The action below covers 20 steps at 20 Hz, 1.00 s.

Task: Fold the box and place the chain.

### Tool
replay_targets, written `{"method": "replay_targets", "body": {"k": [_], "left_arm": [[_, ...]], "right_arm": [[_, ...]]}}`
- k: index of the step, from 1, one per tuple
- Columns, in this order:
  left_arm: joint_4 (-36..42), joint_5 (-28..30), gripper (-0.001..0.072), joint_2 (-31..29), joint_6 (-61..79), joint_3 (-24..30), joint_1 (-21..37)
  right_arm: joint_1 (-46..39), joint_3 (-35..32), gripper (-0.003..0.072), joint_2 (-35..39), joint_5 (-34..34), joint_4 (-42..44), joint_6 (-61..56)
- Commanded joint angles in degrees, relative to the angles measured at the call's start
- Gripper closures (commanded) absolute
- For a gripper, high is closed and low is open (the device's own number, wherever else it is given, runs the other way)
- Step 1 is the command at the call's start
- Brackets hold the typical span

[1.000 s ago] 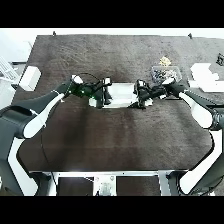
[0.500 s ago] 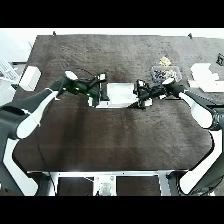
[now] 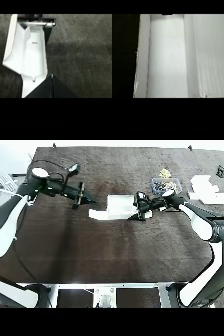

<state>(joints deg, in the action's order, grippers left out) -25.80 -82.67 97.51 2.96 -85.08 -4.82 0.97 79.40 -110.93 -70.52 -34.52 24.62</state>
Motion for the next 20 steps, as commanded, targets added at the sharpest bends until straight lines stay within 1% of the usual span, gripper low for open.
{"method": "replay_targets", "body": {"k": [1,3,5,6,10,13,15,17,20], "left_arm": [[-0.02,3.04,0.0691,-0.96,-12.04,4.35,3.52],[-1.49,9.99,0.0691,-0.96,-22.23,8.68,4.76],[-3.74,18.27,0.0691,-0.94,-34.69,12.81,5.2],[-4.17,20.15,0.0691,-0.92,-38.6,14.21,5.18],[-4.22,20.41,0.0691,0.61,-49.66,14.82,5.18],[-5.07,19.74,0.0691,2.08,-53.31,14.78,5.09],[-6.25,21.99,0.0691,2.56,-54.62,14.78,4.0],[-9.92,23.82,0.0691,3.48,-57.86,14.75,1.99],[-10.25,25.33,0.0691,5.53,-59.56,14.75,-0.68]], "right_arm": [[0.02,0.0,0.0095,0.0,-0.07,-0.02,0.02],[0.02,0.0,0.0095,0.0,-0.07,-0.02,0.02],[0.02,0.0,0.0095,0.0,-0.04,-0.02,0.04],[0.02,0.0,0.0095,0.0,-0.04,-0.02,0.02],[0.02,0.0,0.0095,0.0,-0.04,-0.02,0.02],[0.02,0.0,0.0095,0.0,-0.04,-0.02,0.04],[0.02,0.0,0.0095,0.0,-0.07,-0.02,0.02],[0.02,0.0,0.0095,0.0,-0.04,-0.02,0.02],[0.02,0.0,0.0095,0.0,-0.04,-0.02,0.02]]}}
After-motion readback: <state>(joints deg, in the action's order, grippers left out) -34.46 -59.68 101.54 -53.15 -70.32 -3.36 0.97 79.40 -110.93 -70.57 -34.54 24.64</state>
